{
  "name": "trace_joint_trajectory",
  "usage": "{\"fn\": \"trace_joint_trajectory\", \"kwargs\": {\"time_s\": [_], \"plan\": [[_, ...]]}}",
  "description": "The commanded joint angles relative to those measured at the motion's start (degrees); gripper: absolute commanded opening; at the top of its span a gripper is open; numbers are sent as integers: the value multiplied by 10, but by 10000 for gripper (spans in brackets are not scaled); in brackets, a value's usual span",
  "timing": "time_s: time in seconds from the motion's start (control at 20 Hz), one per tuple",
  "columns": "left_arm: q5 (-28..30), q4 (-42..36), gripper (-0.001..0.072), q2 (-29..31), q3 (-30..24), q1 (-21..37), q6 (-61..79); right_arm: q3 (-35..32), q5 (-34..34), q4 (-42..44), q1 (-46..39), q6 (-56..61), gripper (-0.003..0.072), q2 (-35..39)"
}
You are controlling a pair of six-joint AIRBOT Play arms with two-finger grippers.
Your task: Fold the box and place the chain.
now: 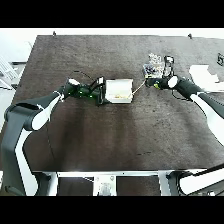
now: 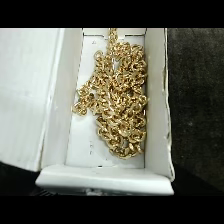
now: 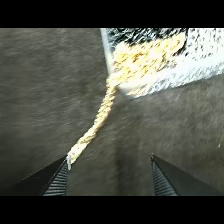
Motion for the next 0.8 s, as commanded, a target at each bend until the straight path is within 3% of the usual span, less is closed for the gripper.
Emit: {"fn": "trace_joint_trajectory", "kwargs": {"time_s": [0.0, 0.1, 0.35, 0.6, 0.75], "plan": [[1, 0, 515, 0, 0, 0, 0, 81, 59, 98, -16, -133, 570, -74], [1, 0, 514, 0, 0, 0, 0, 129, 125, 145, -18, -196, 569, -104], [1, 0, 515, 0, 0, 0, 0, 163, 136, 158, -17, -209, 530, -125], [1, 0, 514, 0, 0, 0, 0, 164, 144, 197, -17, -244, 288, -125], [1, 0, 515, 0, 0, 0, 0, 165, 144, 192, -8, -249, 9, -123]]}}
